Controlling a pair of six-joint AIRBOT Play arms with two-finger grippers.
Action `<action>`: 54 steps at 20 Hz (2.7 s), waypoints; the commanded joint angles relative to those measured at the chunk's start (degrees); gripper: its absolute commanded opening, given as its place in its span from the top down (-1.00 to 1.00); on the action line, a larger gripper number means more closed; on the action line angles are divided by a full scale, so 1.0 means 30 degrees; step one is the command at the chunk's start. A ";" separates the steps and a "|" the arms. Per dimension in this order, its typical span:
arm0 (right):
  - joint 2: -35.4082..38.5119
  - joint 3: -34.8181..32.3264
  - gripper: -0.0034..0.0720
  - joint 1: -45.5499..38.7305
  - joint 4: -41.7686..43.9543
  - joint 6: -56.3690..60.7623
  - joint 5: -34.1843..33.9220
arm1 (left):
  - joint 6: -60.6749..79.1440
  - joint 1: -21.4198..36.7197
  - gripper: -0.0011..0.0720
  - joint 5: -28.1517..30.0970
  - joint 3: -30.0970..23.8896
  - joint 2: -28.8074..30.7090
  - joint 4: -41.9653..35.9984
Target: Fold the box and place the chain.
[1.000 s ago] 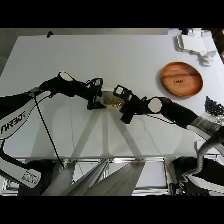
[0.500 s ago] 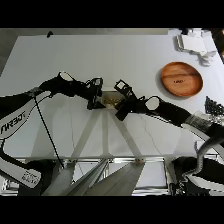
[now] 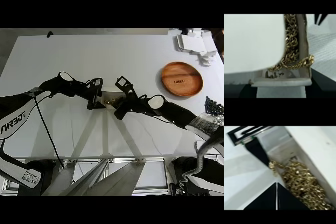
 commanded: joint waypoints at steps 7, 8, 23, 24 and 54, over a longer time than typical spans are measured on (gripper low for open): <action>-0.1370 -0.0007 0.75 0.1508 0.2062 0.0175 -0.0889 | -0.0022 0.0007 0.22 -0.0007 -0.0007 0.0000 0.0007; -0.1370 -0.0007 0.75 0.1508 0.2747 0.0168 -0.1515 | -0.0022 0.0007 0.22 -0.0007 0.0000 0.0000 0.0007; -0.1370 0.0000 0.28 0.1515 0.4452 0.1297 -0.3636 | -0.0022 0.0007 0.22 0.0000 -0.0007 0.0000 0.0007; -0.1370 0.0000 0.29 0.1515 0.4466 0.1304 -0.3512 | -0.0022 0.0007 0.22 0.0000 -0.0007 0.0000 0.0007; -0.1523 0.1151 0.51 0.2346 0.4218 -0.0627 -0.5501 | -0.0022 0.0007 0.22 -0.0007 0.0000 0.0000 0.0007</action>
